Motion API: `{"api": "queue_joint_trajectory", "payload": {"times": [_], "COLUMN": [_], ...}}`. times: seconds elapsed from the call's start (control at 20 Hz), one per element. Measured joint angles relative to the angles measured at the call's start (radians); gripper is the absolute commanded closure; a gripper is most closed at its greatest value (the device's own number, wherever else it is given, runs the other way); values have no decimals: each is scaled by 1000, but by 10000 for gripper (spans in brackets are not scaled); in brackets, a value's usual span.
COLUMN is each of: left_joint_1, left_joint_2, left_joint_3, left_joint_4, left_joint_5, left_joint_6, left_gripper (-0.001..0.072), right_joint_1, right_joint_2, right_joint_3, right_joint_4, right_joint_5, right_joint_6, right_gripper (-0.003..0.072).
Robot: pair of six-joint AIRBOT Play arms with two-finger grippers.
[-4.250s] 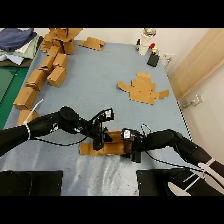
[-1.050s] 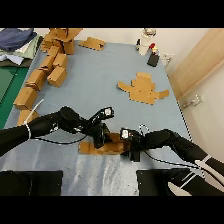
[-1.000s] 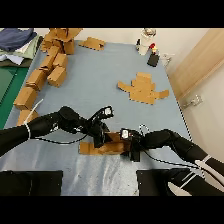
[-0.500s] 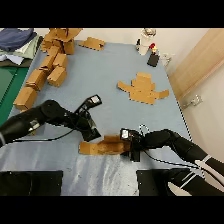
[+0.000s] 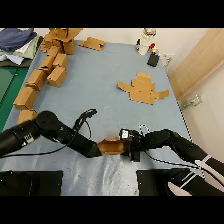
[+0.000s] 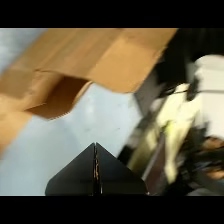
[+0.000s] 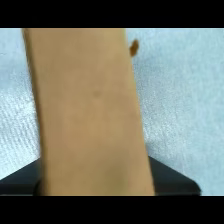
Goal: Fold the box.
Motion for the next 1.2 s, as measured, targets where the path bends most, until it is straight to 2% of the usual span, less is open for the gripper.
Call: {"api": "queue_joint_trajectory", "payload": {"times": [0.15,0.25,0.45,0.6,0.85,1.2], "left_joint_1": [-49,-62,-75,-83,-94,-97], "left_joint_2": [2,-3,-51,-114,-212,-242], "left_joint_3": [-51,-65,-60,-38,-25,-5], "left_joint_4": [-248,-367,-477,-483,-397,-328], "left_joint_5": [188,310,483,538,575,581], "left_joint_6": [71,130,212,225,126,58], "left_gripper": [700,700,702,702,703,702], "right_joint_1": [0,0,0,0,0,0], "right_joint_2": [0,0,0,0,0,0], "right_joint_3": [0,0,0,0,0,0], "right_joint_4": [-8,-10,-13,-14,-14,-14], "right_joint_5": [0,0,0,0,-1,-1], "right_joint_6": [0,0,0,0,0,1], "right_gripper": [187,187,187,187,187,187]}}
